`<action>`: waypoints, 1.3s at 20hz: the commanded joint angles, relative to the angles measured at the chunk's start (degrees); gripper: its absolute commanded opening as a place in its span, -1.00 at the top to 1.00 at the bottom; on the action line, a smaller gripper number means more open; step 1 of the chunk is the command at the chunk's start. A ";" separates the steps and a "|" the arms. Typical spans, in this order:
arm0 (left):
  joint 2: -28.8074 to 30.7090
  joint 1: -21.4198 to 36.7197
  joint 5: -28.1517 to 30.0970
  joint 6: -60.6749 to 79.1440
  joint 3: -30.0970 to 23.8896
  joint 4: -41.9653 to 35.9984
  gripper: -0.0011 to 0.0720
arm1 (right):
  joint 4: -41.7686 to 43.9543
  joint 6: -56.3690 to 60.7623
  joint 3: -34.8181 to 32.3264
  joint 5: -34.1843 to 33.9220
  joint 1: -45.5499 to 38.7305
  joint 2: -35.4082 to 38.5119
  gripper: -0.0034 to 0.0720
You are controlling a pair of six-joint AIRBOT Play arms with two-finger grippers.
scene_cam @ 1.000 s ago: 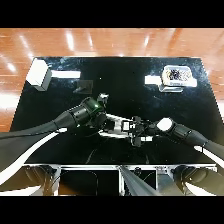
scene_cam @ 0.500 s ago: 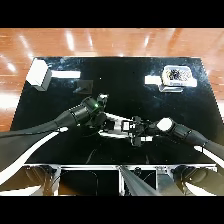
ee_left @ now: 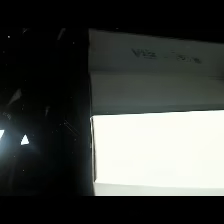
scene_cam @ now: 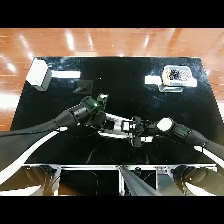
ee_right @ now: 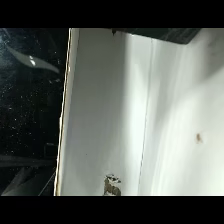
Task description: Fold the box and place the chain.
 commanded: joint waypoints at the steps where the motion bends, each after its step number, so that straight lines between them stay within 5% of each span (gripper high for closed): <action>1: -0.04 -0.04 -0.20 0.85 0.02 -0.92 0.78 | 0.04 0.00 -0.02 -0.11 0.07 -0.02 -0.60; 16: 0.22 -0.02 -0.13 1.18 0.31 -1.99 0.91 | 0.02 0.00 -0.02 -0.11 0.07 -0.02 -0.60; 17: 0.22 -0.02 -0.13 1.18 0.31 -2.19 0.87 | 0.02 0.00 -0.02 -0.11 0.07 -0.02 -0.60; 19: 0.22 -0.02 -0.04 1.27 0.31 -2.19 -0.08 | 0.04 0.00 -0.02 -0.11 0.07 -0.02 -0.60; 20: 0.26 -0.02 -0.04 1.92 0.31 -2.19 -0.31 | 0.04 0.00 -0.02 -0.11 0.07 -0.02 -0.60; 26: 0.26 -0.02 0.04 2.12 0.31 -2.21 -0.22 | 0.02 0.00 -0.02 -0.11 0.07 -0.02 -0.60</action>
